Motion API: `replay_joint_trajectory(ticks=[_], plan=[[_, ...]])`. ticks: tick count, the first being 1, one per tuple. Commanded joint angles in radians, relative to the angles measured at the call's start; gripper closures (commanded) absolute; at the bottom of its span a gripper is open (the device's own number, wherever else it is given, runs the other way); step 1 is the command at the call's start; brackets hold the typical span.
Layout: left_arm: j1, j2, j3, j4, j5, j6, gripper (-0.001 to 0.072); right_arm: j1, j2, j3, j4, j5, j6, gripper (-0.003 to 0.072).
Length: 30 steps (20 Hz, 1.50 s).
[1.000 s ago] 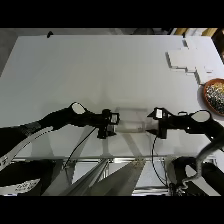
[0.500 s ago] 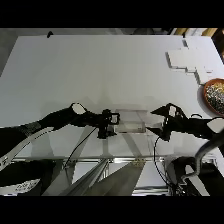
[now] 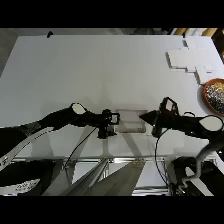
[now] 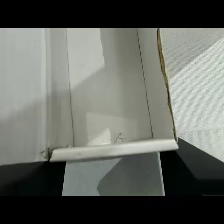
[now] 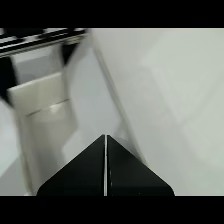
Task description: Fold the box and place the chain.
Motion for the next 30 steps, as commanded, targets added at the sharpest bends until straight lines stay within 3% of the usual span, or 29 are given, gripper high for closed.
replay_joint_trajectory(ticks=[1,5,8,10,13,16,18,21,25,30], plan=[[0.000,0.001,0.000,0.000,0.000,0.000,0.0396,0.061,-0.129,0.001,0.151,-0.335,0.003,0.0667],[0.000,0.001,0.000,0.000,0.000,0.000,0.0396,0.061,-0.297,0.001,0.132,-0.413,0.058,0.0668],[0.000,0.001,0.000,0.000,0.001,0.000,0.0396,0.061,-0.328,0.014,0.035,-0.319,0.083,0.0667],[0.000,0.001,0.000,0.000,0.001,0.000,0.0396,0.061,-0.286,0.066,-0.087,-0.230,0.137,0.0667],[0.000,0.001,0.000,0.000,0.001,0.000,0.0396,0.061,-0.172,0.168,-0.389,-0.064,0.254,0.0669],[0.000,0.001,0.000,0.000,0.001,0.000,0.0396,0.061,-0.085,0.187,-0.735,0.139,0.171,0.0668],[0.000,0.001,0.000,0.000,0.000,0.000,0.0396,0.061,-0.087,0.180,-0.849,0.220,0.158,0.0653],[0.000,0.001,0.000,0.000,0.001,0.000,0.0396,0.061,-0.088,0.170,-0.757,0.208,0.154,0.0405],[0.000,0.001,0.000,0.000,0.000,0.000,0.0396,0.061,-0.102,0.112,-0.689,0.198,-0.039,0.0475],[0.000,0.001,0.000,0.000,0.001,0.000,0.0396,0.061,-0.111,0.009,-0.391,0.072,-0.208,0.0506]])
